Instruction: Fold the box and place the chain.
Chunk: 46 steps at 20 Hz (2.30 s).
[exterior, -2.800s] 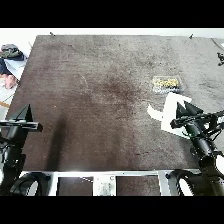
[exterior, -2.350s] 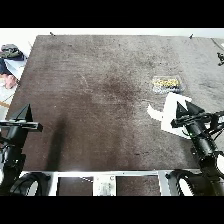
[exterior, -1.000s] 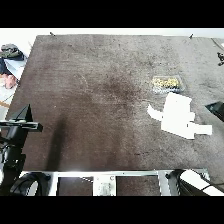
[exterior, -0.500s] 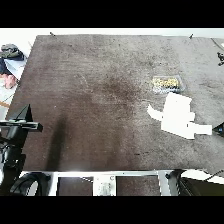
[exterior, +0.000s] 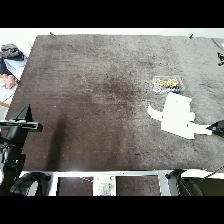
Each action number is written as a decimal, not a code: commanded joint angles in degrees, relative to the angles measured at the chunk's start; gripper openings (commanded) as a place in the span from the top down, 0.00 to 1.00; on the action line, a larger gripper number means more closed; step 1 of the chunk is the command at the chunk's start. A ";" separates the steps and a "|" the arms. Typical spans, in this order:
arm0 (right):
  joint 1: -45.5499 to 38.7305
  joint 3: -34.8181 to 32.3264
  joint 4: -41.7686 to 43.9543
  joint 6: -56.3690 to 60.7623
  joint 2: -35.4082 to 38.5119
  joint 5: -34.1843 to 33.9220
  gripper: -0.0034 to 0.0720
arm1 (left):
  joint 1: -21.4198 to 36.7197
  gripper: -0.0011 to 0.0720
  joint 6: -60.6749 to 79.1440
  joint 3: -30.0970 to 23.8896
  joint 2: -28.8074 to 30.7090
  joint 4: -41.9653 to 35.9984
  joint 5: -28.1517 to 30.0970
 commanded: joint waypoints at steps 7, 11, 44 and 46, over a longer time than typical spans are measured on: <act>0.09 1.27 9.66 -6.99 -11.58 10.25 0.48 | -0.02 0.97 0.02 0.00 0.04 0.00 0.02; 0.09 1.18 10.51 -9.51 -12.92 11.58 0.70 | -0.02 0.97 0.02 0.00 0.04 0.00 0.02; 69.00 -12.63 55.89 -13.68 -0.76 -29.09 0.98 | -0.02 0.97 -0.37 0.46 0.04 0.00 -4.11; 69.07 -11.65 54.40 -13.73 -1.70 -31.04 0.98 | -0.02 0.94 -0.02 0.46 0.04 0.04 -5.75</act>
